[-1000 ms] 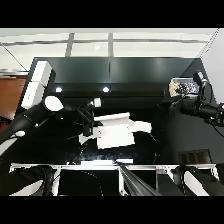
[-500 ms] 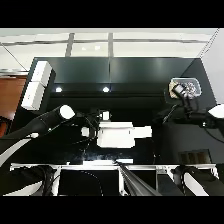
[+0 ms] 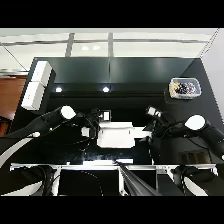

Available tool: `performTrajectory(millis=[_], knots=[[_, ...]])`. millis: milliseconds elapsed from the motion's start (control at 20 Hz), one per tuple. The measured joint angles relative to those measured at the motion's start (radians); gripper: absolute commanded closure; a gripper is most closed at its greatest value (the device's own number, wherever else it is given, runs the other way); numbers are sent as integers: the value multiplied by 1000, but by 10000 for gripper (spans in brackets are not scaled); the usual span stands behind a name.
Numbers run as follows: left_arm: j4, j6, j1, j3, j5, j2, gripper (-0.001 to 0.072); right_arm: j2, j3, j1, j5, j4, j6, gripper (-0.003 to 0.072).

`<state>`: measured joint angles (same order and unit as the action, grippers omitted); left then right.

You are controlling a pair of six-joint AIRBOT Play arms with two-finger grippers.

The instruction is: Fold the box and place the chain.

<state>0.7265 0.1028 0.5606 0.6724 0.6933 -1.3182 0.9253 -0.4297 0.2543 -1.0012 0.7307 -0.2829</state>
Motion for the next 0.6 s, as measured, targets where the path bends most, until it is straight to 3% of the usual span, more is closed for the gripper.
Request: performTrajectory(millis=[200,600], knots=[[1,1,0,0,1,0,682,1,8,143,62,56,70,37],[1,3,0,0,2,0,683,48,12,364,315,86,153,37]])
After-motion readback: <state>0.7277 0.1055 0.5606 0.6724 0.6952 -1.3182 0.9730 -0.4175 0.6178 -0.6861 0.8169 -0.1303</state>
